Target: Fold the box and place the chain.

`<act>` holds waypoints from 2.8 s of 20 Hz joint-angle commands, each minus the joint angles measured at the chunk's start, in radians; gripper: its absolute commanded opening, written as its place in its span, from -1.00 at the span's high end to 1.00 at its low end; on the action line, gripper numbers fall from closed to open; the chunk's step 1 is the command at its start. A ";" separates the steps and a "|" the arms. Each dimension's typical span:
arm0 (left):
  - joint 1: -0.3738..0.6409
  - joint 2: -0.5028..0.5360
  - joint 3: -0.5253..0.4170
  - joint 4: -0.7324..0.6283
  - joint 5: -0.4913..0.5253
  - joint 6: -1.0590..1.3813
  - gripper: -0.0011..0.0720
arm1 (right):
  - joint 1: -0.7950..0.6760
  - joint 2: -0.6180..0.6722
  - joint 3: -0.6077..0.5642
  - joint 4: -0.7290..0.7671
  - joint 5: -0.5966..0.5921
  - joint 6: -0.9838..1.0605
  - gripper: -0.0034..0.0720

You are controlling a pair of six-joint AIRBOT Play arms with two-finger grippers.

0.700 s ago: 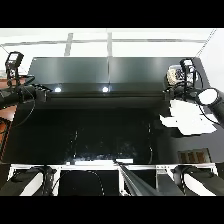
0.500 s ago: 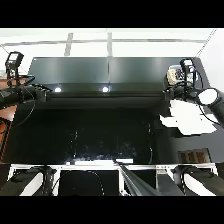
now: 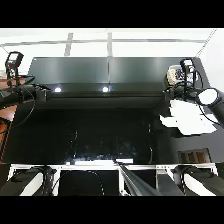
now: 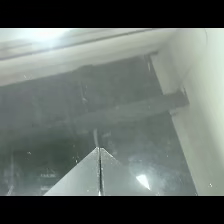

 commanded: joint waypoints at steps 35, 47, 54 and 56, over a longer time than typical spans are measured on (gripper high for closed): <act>-0.016 -0.377 0.105 -0.105 -0.180 -0.127 -0.96 | -1.041 -0.635 0.608 0.124 0.789 -0.208 -0.95; -0.016 -0.377 0.105 -0.159 -0.188 -0.127 -0.96 | -0.870 -0.618 0.608 0.080 0.941 -0.249 0.88; -0.014 -0.400 0.104 -0.161 -0.182 -0.143 -0.95 | -0.684 -0.263 0.377 0.438 0.809 -0.187 0.87; -0.015 -0.427 0.104 -0.162 -0.202 -0.143 -0.95 | -0.559 -0.116 0.219 0.586 0.676 -0.222 0.87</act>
